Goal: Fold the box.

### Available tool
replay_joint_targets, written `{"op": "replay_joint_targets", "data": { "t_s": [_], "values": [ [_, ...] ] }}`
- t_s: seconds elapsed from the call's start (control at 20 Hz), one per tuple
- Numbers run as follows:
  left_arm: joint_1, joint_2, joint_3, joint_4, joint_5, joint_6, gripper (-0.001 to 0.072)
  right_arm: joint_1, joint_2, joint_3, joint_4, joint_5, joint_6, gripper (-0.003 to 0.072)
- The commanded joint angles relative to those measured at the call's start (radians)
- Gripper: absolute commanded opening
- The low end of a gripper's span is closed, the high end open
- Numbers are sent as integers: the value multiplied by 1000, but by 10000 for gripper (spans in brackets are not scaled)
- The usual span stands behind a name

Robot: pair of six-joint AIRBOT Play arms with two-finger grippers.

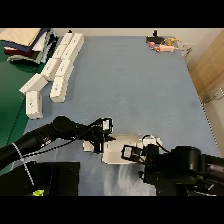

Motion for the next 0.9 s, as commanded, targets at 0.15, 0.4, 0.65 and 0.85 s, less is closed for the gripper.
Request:
{"op": "replay_joint_targets", "data": {
  "t_s": [0.15,0.4,0.65,0.85],
  "values": [
    [0,-1,1,0,0,0,15,50,-210,-5,-148,159,11,652],
    [0,-1,1,0,-1,0,14,50,-201,22,-213,142,211,646],
    [0,-1,1,0,0,0,14,50,-130,47,-327,103,402,645],
    [0,-1,1,0,0,0,15,50,-124,48,-320,69,440,645]
  ]
}}
